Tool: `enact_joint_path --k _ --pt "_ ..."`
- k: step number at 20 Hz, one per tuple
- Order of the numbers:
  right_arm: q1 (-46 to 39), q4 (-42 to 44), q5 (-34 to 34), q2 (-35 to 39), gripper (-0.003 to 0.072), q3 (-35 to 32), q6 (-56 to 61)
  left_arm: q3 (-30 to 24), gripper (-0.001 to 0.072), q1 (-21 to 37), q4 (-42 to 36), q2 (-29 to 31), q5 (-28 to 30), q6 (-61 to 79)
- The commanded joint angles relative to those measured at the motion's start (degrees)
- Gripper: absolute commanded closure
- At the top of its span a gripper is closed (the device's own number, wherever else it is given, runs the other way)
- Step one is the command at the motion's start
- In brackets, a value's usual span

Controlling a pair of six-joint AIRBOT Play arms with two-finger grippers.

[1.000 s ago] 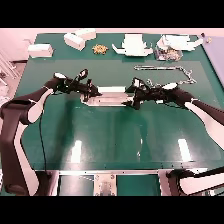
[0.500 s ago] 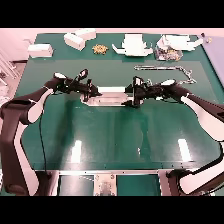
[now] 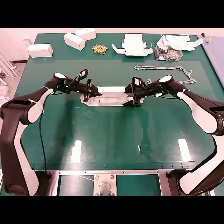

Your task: Fold the box and place the chain.

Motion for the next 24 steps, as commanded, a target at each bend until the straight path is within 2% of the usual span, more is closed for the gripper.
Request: enact_joint_path --k 1,24 --pt "0.1 -0.1 1.5 -1.8 -0.0012 1.6 -0.2 0.1 0.0690 0.0 0.0 0.0 0.0 0.0" --pt "1.2 3.4 2.5 -5.6 0.0007 3.5 -1.8 0.1 0.0690 0.0 0.0 0.0 0.0 0.0"
